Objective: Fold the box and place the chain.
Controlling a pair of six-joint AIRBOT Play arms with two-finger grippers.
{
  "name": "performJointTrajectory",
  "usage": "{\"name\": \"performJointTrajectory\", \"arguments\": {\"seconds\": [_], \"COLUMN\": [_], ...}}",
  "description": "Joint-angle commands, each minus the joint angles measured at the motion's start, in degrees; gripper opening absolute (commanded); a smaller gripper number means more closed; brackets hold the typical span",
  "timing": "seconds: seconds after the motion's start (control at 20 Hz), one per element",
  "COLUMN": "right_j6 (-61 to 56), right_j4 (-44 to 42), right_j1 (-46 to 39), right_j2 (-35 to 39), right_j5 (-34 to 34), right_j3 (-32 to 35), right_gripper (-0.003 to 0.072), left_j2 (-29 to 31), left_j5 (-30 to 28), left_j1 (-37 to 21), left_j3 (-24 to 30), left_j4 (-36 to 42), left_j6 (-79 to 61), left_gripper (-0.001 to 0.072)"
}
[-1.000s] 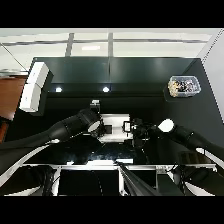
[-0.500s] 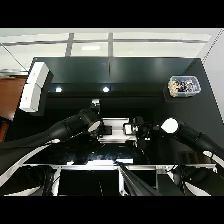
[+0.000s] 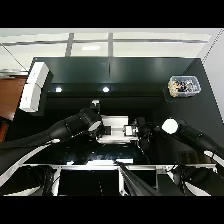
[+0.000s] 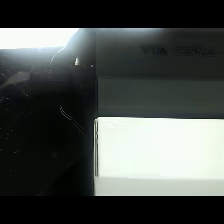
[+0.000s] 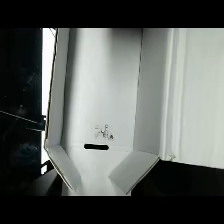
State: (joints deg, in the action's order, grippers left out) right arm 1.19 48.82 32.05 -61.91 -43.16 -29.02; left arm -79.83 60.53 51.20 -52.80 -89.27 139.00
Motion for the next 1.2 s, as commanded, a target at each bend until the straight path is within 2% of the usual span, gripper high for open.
{"name": "performJointTrajectory", "arguments": {"seconds": [0.0, 0.05, 0.25, 0.3, 0.35, 1.0, 1.05, 1.1, 1.15], "right_j6": [-1.27, -2.73, -7.91, -8.68, -9.18, -9.44, -9.46, -9.46, -9.42], "right_j4": [-2.86, -3.26, -3.37, -3.37, -3.37, -11.87, -11.74, -11.74, -11.74], "right_j1": [0.61, 0.87, 0.87, 0.85, 0.87, 2.36, 2.36, 2.36, 2.36], "right_j2": [-0.63, -0.63, -0.63, -0.63, -0.63, -4.07, -4.07, -4.07, -4.07], "right_j5": [-0.17, -0.15, -0.37, -0.44, -0.44, 4.63, 4.85, 5.05, 5.09], "right_j3": [-0.02, -0.02, -0.02, 0.00, -0.02, -0.02, -0.02, -0.02, -0.02], "right_gripper": [0.0386, 0.0309, 0.0304, 0.0202, 0.0201, 0.0201, 0.0245, 0.0365, 0.0375], "left_j2": [0.07, 0.07, 0.07, 0.07, 0.07, 0.04, 0.04, 0.04, 0.04], "left_j5": [-0.15, -0.15, -0.20, -0.17, -0.17, -0.24, -0.26, -0.24, -0.24], "left_j1": [-0.02, -0.02, -0.02, -0.02, -0.02, -0.02, -0.02, -0.02, -0.02], "left_j3": [-0.13, -0.13, -0.13, -0.13, -0.13, -0.13, -0.13, -0.13, -0.13], "left_j4": [-0.02, -0.02, -0.02, -0.02, -0.02, -0.02, -0.02, -0.02, -0.02], "left_j6": [-0.20, -0.20, -0.20, -0.20, -0.20, -0.17, -0.17, -0.17, -0.17], "left_gripper": [0.0033, 0.0033, 0.0033, 0.0033, 0.0033, 0.0033, 0.0033, 0.0033, 0.0033]}}
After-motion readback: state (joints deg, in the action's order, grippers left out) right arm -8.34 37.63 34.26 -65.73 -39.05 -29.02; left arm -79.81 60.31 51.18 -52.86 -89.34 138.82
